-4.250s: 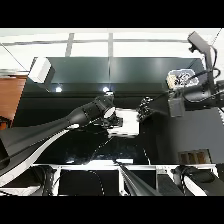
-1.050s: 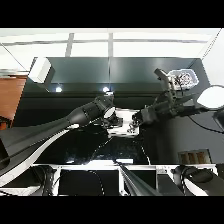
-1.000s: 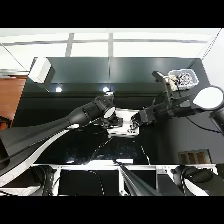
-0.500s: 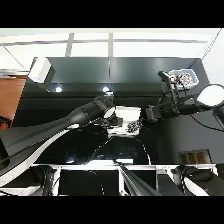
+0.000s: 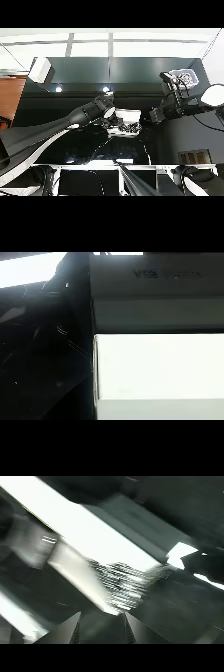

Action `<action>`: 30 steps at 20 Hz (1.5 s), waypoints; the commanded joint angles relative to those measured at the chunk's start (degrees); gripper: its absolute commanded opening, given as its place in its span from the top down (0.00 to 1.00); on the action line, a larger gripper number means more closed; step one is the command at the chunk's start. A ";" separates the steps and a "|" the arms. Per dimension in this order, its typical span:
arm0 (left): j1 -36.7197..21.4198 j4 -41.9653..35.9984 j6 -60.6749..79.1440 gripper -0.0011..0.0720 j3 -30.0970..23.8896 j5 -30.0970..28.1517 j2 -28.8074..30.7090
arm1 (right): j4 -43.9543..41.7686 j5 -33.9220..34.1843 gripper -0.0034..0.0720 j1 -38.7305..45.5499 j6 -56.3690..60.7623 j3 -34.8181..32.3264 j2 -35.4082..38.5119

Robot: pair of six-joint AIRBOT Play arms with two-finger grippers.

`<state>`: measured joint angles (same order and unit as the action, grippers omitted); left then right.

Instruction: Fold the box and place the chain.

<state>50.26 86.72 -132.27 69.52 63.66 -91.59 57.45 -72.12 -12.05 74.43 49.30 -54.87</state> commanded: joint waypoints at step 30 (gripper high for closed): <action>-0.02 -0.42 0.00 0.95 0.04 0.00 -0.04 | -6.16 16.50 0.93 -2.91 -52.41 -13.77 1.68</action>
<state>50.26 86.24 -132.25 69.52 63.64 -91.59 49.19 -52.25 -14.96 13.39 33.93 -57.17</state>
